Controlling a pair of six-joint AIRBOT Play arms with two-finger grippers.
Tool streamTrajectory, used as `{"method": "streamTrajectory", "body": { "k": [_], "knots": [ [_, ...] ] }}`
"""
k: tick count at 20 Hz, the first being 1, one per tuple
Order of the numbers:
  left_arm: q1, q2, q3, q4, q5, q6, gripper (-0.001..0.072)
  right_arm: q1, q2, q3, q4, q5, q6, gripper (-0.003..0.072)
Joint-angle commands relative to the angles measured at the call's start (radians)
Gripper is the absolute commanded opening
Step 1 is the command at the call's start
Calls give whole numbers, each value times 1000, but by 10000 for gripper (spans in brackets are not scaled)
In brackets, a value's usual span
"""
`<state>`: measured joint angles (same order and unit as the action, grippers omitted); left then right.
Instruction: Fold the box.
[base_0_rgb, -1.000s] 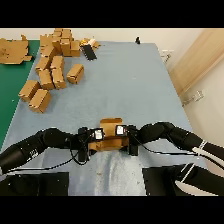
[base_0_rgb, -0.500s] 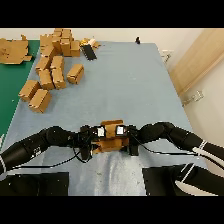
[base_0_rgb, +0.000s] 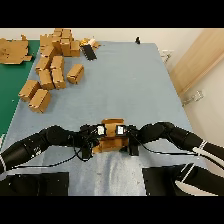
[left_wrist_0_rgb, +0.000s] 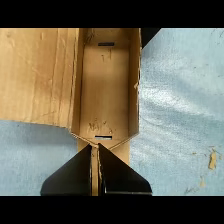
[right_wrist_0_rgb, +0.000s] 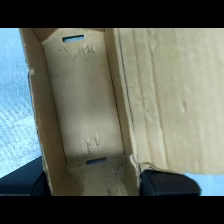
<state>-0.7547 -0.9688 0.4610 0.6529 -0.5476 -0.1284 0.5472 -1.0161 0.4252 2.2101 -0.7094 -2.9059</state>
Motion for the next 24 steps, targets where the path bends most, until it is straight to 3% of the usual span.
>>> {"method": "streamTrajectory", "body": {
  "k": [1,7,15,20,24],
  "knots": [
    [0,0,1,-40,-3,1,40,1,-1,0,1,2,0,588],
    [2,3,1,132,-2,-3,42,1,-1,0,1,1,0,588],
    [3,5,1,134,96,-3,42,3,-1,0,-6,-7,0,588],
    [58,5,1,126,79,-48,42,3,-1,0,-6,-7,0,587],
    [18,4,1,76,-29,-53,42,3,-1,0,2,-7,0,588]
  ]
}}
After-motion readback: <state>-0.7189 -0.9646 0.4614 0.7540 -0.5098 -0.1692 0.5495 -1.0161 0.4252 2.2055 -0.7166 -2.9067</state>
